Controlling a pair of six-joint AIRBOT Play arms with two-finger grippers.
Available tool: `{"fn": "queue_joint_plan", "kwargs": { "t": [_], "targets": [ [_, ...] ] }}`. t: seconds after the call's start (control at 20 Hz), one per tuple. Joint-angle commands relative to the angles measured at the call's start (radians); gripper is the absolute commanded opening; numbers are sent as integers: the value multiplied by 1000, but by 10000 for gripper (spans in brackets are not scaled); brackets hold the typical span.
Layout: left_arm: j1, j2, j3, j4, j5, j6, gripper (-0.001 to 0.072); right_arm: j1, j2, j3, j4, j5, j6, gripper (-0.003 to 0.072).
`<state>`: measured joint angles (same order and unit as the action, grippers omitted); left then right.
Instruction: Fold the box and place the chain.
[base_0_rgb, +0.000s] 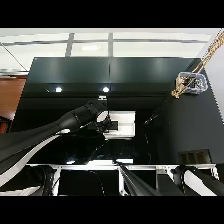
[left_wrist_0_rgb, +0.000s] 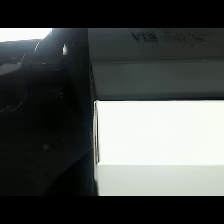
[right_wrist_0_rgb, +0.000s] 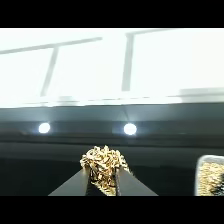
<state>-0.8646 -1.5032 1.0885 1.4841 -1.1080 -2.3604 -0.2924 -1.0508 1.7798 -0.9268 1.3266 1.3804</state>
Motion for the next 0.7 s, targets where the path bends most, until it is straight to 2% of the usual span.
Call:
{"fn": "queue_joint_plan", "kwargs": {
  "t": [0.0, 0.25, 0.4, 0.65],
  "targets": [
    [0, 0, 0, -1, 0, 0, 28, 63, 65, -1, 40, 77, -30, 10],
    [0, 0, 0, -1, 0, 0, 28, 229, 99, -65, 43, 234, -89, 10],
    [0, 0, 0, -1, 0, 0, 28, 315, 109, -173, 107, 289, -134, 10],
    [0, 0, 0, -1, 0, 0, 28, 351, 108, -410, 259, 286, -203, 10]
  ]
}}
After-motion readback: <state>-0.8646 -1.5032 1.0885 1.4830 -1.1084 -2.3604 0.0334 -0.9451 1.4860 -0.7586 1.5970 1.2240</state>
